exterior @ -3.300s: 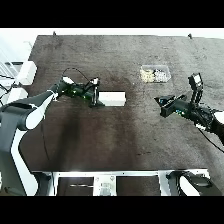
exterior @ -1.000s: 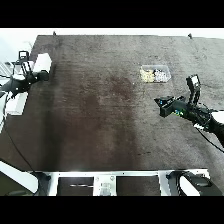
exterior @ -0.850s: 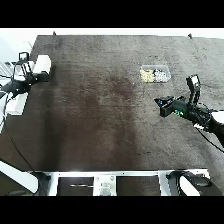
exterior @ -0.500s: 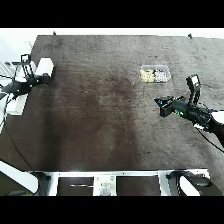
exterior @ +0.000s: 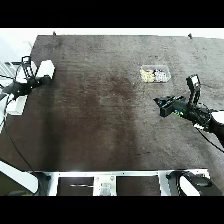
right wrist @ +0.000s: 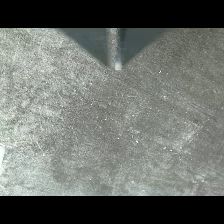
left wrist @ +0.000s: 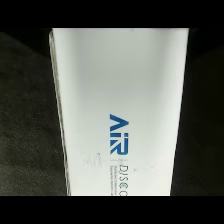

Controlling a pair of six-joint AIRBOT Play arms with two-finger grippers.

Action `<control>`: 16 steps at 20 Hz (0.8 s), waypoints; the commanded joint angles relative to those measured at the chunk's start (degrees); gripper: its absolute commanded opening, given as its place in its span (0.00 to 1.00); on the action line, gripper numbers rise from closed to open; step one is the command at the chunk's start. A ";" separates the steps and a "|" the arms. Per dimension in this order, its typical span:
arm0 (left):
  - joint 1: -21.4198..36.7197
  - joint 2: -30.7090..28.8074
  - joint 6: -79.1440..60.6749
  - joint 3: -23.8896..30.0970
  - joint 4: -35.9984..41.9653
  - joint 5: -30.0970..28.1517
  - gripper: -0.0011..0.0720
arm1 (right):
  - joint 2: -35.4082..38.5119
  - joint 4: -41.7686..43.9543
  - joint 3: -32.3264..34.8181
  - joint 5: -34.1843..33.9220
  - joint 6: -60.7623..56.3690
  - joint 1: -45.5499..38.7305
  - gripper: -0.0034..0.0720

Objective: Fold the box and place the chain.

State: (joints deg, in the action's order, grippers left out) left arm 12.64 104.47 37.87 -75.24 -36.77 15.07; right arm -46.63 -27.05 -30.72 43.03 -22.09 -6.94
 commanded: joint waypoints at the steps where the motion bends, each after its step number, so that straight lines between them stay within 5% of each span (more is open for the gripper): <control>1: 0.02 0.00 1.09 0.02 -0.79 0.87 0.60 | -0.02 0.02 0.00 0.07 -0.04 0.02 0.43; 5: 0.02 -0.24 1.09 0.02 -0.81 1.05 0.67 | -0.02 0.02 0.00 0.09 -0.04 0.02 0.46; 7: 0.00 -0.68 1.07 0.00 -0.81 1.99 0.78 | -0.02 0.02 0.00 0.09 -0.04 0.02 0.46; 10: 0.00 -1.92 0.04 0.00 -2.08 2.56 0.78 | -0.02 0.02 0.00 0.11 -0.04 0.02 0.46; 12: 0.02 -3.41 -0.70 0.00 -4.92 0.31 0.94 | -0.02 0.02 0.00 0.11 -0.04 0.02 0.46; 16: 0.02 -3.50 -0.42 0.02 -6.14 -2.05 1.00 | -0.02 0.04 0.00 0.13 -0.07 0.02 0.47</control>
